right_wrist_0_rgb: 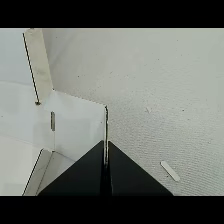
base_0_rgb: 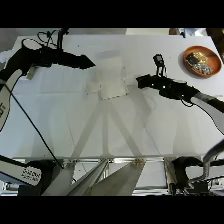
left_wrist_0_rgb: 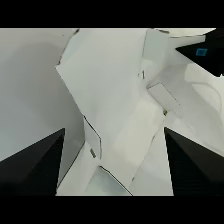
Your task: Fold the box and place the chain.
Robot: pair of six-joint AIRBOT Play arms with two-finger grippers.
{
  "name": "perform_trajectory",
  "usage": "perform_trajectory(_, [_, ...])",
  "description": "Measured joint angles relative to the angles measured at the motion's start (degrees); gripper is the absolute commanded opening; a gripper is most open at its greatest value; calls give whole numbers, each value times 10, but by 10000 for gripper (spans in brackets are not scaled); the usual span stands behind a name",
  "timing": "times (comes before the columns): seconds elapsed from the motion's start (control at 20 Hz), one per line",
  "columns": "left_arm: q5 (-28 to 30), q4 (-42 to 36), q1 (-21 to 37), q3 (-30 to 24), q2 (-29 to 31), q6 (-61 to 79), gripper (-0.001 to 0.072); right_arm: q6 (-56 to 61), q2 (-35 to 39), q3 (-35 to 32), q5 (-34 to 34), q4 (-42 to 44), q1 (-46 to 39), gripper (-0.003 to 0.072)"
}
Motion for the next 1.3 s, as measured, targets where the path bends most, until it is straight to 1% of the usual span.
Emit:
perform_trajectory(0.1, [14,10,-6,14,-21,-7,699,0,0,0,0,0,0,12])
perform_trajectory(0.25, [27,28,-22,24,-37,-12,699,0,0,0,0,0,0,12])
perform_trajectory(0.6, [39,52,-75,29,-65,-15,698,0,0,0,0,0,0,12])
perform_trajectory(0.65, [40,52,-81,29,-68,-13,687,0,0,0,0,0,0,12])
perform_trajectory(0.75, [40,52,-89,29,-72,0,579,0,0,0,0,0,0,12])
perform_trajectory(0.8, [40,52,-91,29,-73,10,556,0,0,0,0,0,0,12])
perform_trajectory(0.9, [39,53,-95,29,-75,29,545,0,0,0,0,0,0,12])
perform_trajectory(1.0, [39,56,-96,29,-76,45,353,0,0,0,0,0,0,12])
perform_trajectory(1.1, [39,66,-97,29,-76,58,310,0,0,0,0,0,0,12])
perform_trajectory(1.2, [38,78,-97,29,-76,70,204,0,0,0,0,0,0,12])
perform_trajectory(1.25, [38,82,-97,29,-76,75,127,0,0,0,0,0,0,12])
perform_trajectory(1.3, [38,85,-97,29,-76,79,7,0,0,0,0,0,0,12])
